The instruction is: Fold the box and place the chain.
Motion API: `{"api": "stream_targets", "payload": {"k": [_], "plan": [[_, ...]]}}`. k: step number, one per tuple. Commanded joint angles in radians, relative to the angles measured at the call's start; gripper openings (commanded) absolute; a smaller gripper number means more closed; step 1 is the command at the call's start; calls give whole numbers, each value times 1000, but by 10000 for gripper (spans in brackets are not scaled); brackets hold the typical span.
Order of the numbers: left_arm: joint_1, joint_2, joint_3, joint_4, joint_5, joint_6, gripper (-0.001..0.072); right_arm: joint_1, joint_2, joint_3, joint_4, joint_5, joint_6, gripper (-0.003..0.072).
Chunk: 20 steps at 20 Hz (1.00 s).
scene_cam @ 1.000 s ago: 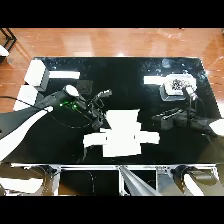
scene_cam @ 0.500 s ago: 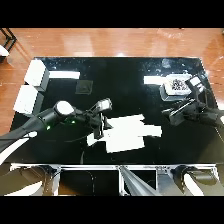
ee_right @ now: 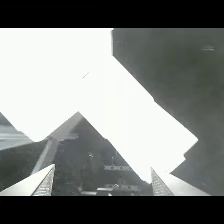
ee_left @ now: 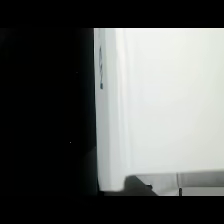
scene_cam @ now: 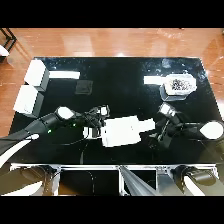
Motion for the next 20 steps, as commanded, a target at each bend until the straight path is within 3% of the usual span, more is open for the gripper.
{"api": "stream_targets", "payload": {"k": [1,5,20], "plan": [[3,-11,29,69,-15,-18,22,86,-1,-42,0,-83,-42,699],[3,-37,71,243,-170,-68,22,129,-3,-43,-4,-100,-119,698],[3,-90,73,277,-145,-68,20,194,-14,-105,-3,-105,-162,698]]}}
